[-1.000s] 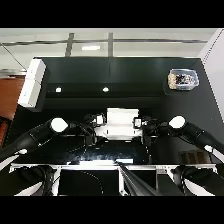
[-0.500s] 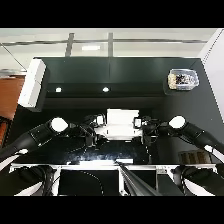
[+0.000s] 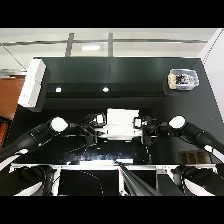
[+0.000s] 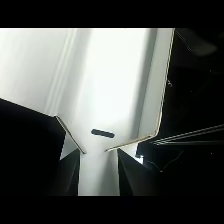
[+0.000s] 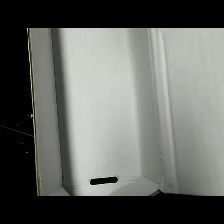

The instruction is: Fold the box and place the chain.

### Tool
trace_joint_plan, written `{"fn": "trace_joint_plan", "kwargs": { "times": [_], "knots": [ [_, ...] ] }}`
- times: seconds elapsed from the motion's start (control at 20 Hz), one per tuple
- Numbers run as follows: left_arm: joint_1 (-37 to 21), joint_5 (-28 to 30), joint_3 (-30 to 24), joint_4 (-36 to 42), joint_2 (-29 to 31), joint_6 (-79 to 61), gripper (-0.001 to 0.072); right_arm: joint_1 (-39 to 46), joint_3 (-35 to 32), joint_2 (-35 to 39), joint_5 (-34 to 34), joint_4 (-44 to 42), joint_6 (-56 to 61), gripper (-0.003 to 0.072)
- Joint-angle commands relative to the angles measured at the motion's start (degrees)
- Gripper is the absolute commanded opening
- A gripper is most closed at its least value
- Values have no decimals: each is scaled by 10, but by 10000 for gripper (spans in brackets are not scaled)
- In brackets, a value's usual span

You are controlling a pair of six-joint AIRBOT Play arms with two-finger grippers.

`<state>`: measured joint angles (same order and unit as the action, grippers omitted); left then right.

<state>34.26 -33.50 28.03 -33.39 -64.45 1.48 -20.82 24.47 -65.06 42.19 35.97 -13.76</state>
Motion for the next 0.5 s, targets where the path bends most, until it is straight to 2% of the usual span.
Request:
{"fn": "trace_joint_plan", "kwargs": {
  "times": [0.0, 0.2, 0.45],
  "knots": [
    [1, 2, 0, 14, -2, -3, 290, 0, 0, 0, 0, 0, 0, 533],
    [3, -1, 0, 80, -3, -39, 287, 0, 0, 0, 0, 0, 0, 533],
    [7, -1, 0, 126, -17, -62, 277, 0, 0, 0, 0, 0, 0, 533]
  ]
}}
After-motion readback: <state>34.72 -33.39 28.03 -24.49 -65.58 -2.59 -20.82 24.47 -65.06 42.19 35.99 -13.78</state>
